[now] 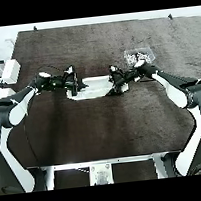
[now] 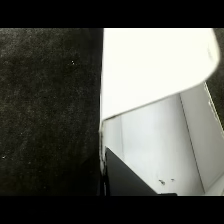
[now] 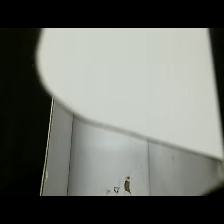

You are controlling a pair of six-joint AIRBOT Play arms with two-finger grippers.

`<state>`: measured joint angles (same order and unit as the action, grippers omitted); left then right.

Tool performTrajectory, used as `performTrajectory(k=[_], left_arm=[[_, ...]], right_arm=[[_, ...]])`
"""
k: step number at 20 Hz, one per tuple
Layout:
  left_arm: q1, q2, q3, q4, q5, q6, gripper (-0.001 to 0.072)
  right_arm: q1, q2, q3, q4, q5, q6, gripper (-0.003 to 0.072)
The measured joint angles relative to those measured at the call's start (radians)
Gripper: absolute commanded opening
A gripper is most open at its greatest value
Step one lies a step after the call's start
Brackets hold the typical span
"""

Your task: Fold the box and place the chain.

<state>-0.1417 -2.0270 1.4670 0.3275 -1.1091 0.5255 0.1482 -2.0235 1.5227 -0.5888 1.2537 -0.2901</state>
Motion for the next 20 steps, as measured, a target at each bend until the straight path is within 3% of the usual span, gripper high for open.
performTrajectory(k=[1,7,12,13,20], left_arm=[[0.0,0.0,0.0,0.0,0.0,0.0,0.0019],[0.0,0.0,0.0,0.0,0.001,0.0,0.0019],[0.0,0.0,0.0,0.0,0.0,0.0,0.0019],[0.0,0.0,0.0,0.0,0.0,0.0,0.0019],[0.0,0.0,0.0,0.0,0.0,-0.001,0.0019]], right_arm=[[0.0,0.0,0.0,0.0,0.0,0.002,0.0597],[0.0,0.0,0.01,-0.018,0.0,0.016,0.059],[0.001,0.0,0.016,-0.034,-0.002,0.016,0.0599],[0.001,0.0,0.016,-0.037,-0.002,0.016,0.0635],[0.0,-0.003,0.017,-0.044,-0.003,0.045,0.0633]])
